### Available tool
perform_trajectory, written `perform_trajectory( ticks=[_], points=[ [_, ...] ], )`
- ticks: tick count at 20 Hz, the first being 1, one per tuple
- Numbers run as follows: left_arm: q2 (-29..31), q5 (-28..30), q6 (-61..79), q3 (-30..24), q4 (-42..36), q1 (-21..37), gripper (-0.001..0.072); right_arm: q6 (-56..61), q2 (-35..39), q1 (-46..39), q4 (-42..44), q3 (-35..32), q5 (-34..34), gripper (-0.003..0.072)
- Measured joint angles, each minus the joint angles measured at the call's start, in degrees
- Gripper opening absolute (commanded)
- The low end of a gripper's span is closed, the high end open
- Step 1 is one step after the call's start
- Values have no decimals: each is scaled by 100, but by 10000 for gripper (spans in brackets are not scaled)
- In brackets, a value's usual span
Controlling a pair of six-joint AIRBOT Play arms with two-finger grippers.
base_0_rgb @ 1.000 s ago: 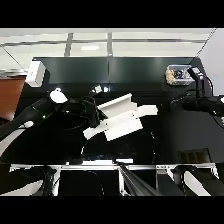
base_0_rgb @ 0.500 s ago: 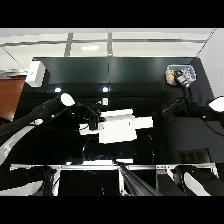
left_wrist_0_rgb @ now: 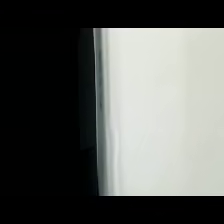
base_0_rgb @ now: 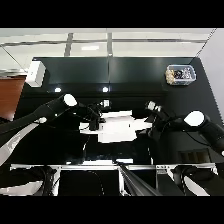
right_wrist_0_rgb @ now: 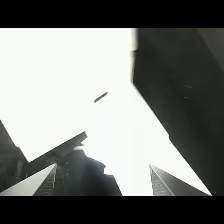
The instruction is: Fold the box and place the chain.
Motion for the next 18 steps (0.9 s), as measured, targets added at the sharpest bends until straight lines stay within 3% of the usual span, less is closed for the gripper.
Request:
perform_trajectory(
  ticks=[5,18],
  points=[
    [-15,-11,0,2,20,0,26,-776,-74,420,-455,-127,-170,661],
    [-15,-17,24,2,39,0,26,-1655,-627,1639,343,-15,-1285,660]
  ],
)
